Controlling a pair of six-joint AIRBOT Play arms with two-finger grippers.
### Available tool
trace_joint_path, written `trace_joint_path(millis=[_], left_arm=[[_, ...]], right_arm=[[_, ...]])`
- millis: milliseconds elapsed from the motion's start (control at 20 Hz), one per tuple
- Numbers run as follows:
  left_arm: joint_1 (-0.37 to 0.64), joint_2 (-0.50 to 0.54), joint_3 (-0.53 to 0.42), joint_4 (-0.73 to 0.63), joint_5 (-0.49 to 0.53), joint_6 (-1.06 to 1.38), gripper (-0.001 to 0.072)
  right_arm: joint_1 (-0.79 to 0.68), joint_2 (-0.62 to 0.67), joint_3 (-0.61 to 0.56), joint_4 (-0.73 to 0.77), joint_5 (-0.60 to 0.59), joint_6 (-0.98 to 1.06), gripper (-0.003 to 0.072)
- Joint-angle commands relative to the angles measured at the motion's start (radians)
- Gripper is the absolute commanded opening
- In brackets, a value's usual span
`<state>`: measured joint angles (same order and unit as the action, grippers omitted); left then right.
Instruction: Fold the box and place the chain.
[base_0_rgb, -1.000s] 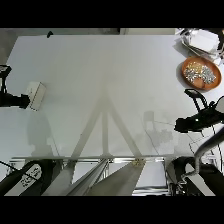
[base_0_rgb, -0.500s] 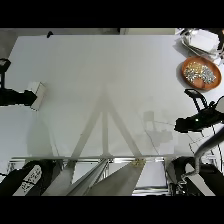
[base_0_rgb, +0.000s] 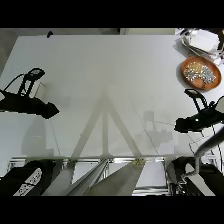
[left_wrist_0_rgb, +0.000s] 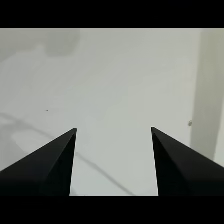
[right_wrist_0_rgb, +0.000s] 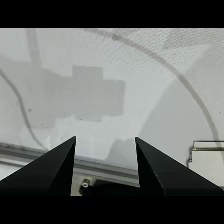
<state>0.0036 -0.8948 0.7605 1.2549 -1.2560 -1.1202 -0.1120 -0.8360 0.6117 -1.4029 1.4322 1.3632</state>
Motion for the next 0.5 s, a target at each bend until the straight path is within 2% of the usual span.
trace_joint_path(millis=[0, 450], left_arm=[[-0.018, -0.001, 0.000, -0.034, 0.000, -0.013, 0.0486], [-0.018, -0.001, 0.000, -0.035, -0.001, -0.013, 0.0497]], right_arm=[[0.000, 0.000, 0.001, 0.000, 0.000, 0.000, 0.0415], [0.000, 0.000, 0.001, 0.000, 0.000, 0.000, 0.0415]])
